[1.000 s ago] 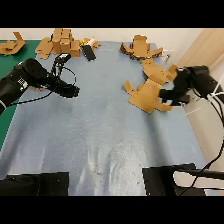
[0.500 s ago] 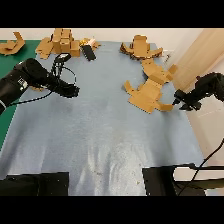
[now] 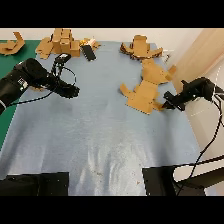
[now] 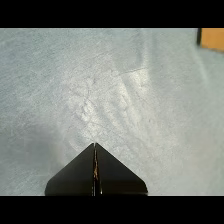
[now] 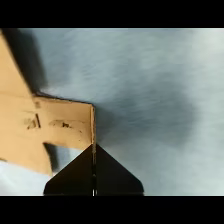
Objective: Fold the box.
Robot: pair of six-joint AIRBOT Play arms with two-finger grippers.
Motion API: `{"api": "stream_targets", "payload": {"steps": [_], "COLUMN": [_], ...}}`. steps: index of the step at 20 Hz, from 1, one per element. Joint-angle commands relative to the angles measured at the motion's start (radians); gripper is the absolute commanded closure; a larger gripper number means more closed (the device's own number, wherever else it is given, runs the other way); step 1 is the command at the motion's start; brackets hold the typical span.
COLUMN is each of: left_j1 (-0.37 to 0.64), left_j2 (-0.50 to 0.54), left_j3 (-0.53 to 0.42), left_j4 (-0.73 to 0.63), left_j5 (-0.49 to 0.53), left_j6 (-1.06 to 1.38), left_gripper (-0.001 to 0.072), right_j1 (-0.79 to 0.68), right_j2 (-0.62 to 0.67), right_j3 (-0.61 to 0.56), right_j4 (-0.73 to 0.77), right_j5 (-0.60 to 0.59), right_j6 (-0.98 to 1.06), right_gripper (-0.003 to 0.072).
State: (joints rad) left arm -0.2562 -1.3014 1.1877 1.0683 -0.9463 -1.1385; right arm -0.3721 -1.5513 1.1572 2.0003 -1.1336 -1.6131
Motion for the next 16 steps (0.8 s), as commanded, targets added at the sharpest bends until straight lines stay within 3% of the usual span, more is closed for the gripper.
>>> {"api": "stream_targets", "payload": {"steps": [1,3,5,11,16], "left_j1": [0.0,0.003,0.013,0.061,0.077], "left_j2": [0.0,0.0,0.0,0.0,-0.002], "left_j3": [0.0,0.0,0.0,-0.001,-0.016], "left_j4": [-0.001,0.001,0.002,0.001,-0.005], "left_j5": [-0.001,-0.012,-0.021,-0.097,-0.119], "left_j6": [-0.004,-0.004,-0.028,-0.033,-0.033], "left_gripper": [0.0697,0.0692,0.0336,0.0348,0.0348], "right_j1": [0.06,0.132,0.214,0.46,0.603], "right_j2": [0.008,0.027,0.05,0.162,0.296], "right_j3": [0.001,-0.005,-0.03,-0.228,-0.395], "right_j4": [0.138,0.133,0.131,0.128,0.132], "right_j5": [-0.05,-0.086,-0.111,-0.1,0.029], "right_j6": [-0.116,-0.123,-0.122,-0.122,-0.119], "right_gripper": [0.0682,0.0683,0.0683,0.0684,0.0664]}}
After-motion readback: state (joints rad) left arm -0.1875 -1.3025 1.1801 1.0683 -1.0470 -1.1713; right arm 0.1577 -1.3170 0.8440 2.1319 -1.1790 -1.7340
